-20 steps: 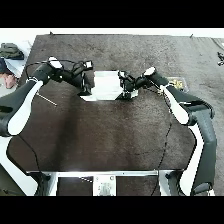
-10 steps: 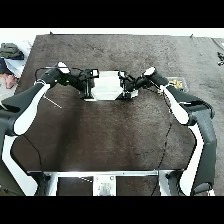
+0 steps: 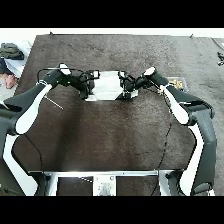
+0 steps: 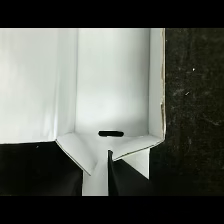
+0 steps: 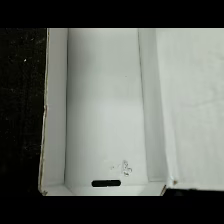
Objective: Fold the box and place the chain.
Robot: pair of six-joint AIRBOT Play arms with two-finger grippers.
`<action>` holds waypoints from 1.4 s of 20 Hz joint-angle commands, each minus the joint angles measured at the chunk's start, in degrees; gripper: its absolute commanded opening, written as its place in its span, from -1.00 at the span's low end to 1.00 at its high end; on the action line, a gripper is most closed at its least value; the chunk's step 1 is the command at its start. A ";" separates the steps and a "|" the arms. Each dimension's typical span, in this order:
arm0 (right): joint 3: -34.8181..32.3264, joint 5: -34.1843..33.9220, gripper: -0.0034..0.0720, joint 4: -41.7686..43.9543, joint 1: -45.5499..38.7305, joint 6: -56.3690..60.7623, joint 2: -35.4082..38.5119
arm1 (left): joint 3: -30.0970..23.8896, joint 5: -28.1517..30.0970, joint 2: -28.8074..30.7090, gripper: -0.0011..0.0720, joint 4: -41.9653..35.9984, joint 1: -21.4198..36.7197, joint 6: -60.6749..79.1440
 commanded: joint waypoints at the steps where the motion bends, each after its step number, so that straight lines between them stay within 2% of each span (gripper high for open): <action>1: 0.04 0.02 -0.46 0.00 -0.02 0.00 -0.02 | -0.02 -0.94 -0.07 -0.52 -0.81 0.00 0.04; 2: 0.04 0.02 -0.46 0.00 -0.02 0.02 -0.02 | -0.02 -1.44 -0.15 -0.53 -1.36 0.00 0.07; 3: 0.04 0.02 -0.47 0.02 -0.02 0.02 -0.02 | -0.02 -1.99 -0.31 -0.87 -2.08 0.00 0.11; 14: 0.04 0.02 -0.46 0.02 -0.02 0.02 -0.02 | -0.02 -2.62 -1.64 -0.88 -10.64 0.00 3.65; 15: 0.04 0.02 -0.46 0.00 -0.02 0.02 -0.02 | -0.02 -2.71 -2.16 -0.83 -12.13 -0.02 4.20; 16: 0.04 0.02 -0.46 0.00 -0.02 0.02 -0.02 | 0.00 -2.69 -2.58 -0.54 -13.14 0.00 4.59; 17: 0.04 0.02 -0.47 0.02 -0.02 0.02 -0.02 | -0.02 -2.32 -2.89 -0.46 -13.70 0.00 4.55; 20: 0.04 0.02 -0.47 0.00 -0.02 0.02 -0.02 | 0.00 -2.10 -2.95 -0.46 -13.70 0.00 4.57; 21: 0.04 0.02 -0.47 0.02 -0.02 0.02 -0.02 | 0.00 -2.12 -2.95 -0.21 -13.70 0.00 4.55; 22: 0.04 0.02 -0.47 0.02 -0.02 0.02 -0.02 | 0.00 -2.05 -2.95 0.38 -13.70 0.00 4.52; 23: 0.04 0.02 -0.47 0.02 -0.02 0.02 -0.02 | 0.00 -1.75 -2.95 0.59 -13.70 0.00 4.42; 28: 0.04 0.02 -0.46 0.02 -0.02 0.02 -0.02 | 0.00 -1.20 -2.95 0.59 -13.62 0.00 4.37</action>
